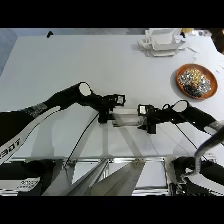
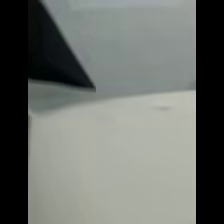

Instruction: Fold the box and place the chain.

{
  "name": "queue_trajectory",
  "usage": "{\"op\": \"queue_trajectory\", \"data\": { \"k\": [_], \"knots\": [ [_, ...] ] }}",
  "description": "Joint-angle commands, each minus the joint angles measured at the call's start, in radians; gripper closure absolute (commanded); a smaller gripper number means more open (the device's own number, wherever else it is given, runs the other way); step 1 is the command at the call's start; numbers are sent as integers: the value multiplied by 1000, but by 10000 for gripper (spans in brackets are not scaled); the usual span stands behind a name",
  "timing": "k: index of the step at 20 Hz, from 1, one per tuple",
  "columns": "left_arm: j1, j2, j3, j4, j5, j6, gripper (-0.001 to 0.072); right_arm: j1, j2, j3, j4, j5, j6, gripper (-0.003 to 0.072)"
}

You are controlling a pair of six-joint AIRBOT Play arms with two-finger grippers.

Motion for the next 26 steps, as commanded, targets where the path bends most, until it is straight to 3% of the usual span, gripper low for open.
{"op": "queue_trajectory", "data": {
  "k": [1, 5, 8, 11, 13, 17, 22, 26],
  "knots": [
    [5, 35, 2, 11, -20, -65, 191, -1, 0, 0, 3, -2, 2, 307],
    [5, 122, 2, 274, -47, -272, 191, -1, 0, 0, 3, -2, 2, 307],
    [5, 206, 2, 452, -121, -450, 204, -1, 0, 0, 3, -3, 2, 307],
    [-3, 291, 2, 460, -204, -494, 432, -1, 0, 0, 3, -3, 2, 307],
    [-22, 332, 2, 439, -222, -493, 693, -1, 0, 0, 3, -3, 2, 307],
    [-79, 339, 2, 309, -171, -491, 706, -1, 0, 0, 3, -2, 2, 307],
    [-130, 298, 2, 133, 109, -492, 702, -1, 0, 0, 3, -3, 2, 307],
    [-127, 216, 2, 92, 238, -542, 702, -1, 0, 0, 3, -2, 2, 307]
  ]
}}
